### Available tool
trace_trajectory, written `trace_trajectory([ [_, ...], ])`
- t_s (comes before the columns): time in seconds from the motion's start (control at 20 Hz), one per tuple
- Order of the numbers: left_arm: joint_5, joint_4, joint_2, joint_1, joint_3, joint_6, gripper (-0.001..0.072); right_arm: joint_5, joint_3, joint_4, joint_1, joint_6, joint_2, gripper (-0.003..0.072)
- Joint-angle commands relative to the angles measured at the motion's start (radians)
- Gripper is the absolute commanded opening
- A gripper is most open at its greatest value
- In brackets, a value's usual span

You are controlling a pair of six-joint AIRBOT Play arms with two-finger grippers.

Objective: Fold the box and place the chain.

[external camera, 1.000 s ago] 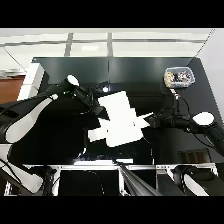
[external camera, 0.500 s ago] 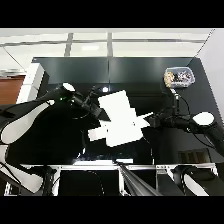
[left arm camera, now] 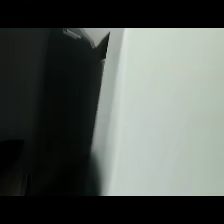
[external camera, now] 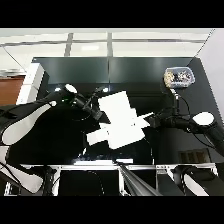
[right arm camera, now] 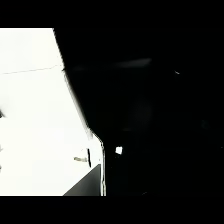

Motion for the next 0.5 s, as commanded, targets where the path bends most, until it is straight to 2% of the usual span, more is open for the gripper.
trace_trajectory([
  [0.0,0.013,0.011,0.001,-0.009,0.009,0.006,0.0033,0.000,0.000,0.001,0.000,0.001,0.001,0.0028],
  [0.1,0.011,0.012,0.001,-0.006,0.023,0.005,0.0033,-0.004,0.000,0.001,0.000,0.001,0.001,0.0030],
  [0.15,0.010,0.012,0.001,-0.007,0.033,0.005,0.0032,-0.012,0.000,0.001,0.000,0.001,0.001,0.0074],
  [0.2,0.010,0.013,0.001,-0.007,0.044,0.005,0.0031,-0.024,0.000,0.000,-0.001,0.001,0.001,0.0331],
  [0.25,0.005,0.021,0.002,-0.007,0.058,-0.010,0.0031,-0.026,0.004,-0.005,-0.008,0.000,0.001,0.0529],
  [0.3,-0.010,0.050,0.006,-0.007,0.077,-0.040,0.0030,-0.013,0.021,-0.037,-0.021,0.000,0.001,0.0566],
  [0.45,-0.160,0.087,0.063,-0.004,0.091,-0.074,0.0028,0.157,0.154,-0.258,-0.062,-0.036,0.002,0.0566],
])
